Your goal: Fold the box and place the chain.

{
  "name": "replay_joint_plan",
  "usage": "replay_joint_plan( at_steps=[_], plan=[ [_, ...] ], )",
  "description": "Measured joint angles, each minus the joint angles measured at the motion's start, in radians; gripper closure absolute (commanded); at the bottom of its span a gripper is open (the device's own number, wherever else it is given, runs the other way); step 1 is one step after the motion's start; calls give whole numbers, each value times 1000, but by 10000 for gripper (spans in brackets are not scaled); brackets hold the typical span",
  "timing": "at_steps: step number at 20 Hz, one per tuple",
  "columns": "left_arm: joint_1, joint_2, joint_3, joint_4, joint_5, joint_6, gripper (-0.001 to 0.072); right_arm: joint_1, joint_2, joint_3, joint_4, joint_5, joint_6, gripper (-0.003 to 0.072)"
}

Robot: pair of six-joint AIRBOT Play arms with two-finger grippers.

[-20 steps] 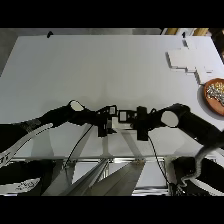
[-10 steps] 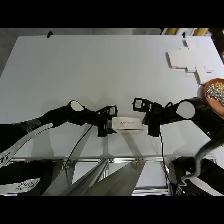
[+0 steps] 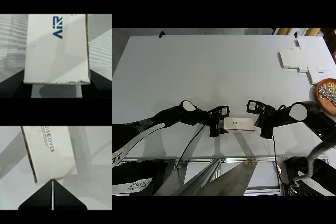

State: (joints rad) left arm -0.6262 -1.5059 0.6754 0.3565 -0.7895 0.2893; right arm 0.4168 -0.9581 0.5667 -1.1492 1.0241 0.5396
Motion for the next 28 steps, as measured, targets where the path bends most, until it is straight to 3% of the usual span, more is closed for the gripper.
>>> replay_joint_plan(
  at_steps=[7, 18, 28],
  plan=[
    [0, 0, 0, -3, -1, -3, 504, -51, 105, -2, -49, 7, 111, 669],
    [6, 0, 0, 3, 11, -1, 504, -440, 173, -3, -115, 100, 307, 668],
    [8, 1, 1, 7, 50, 0, 506, -484, 174, -4, -108, 115, 325, 668]
  ],
)
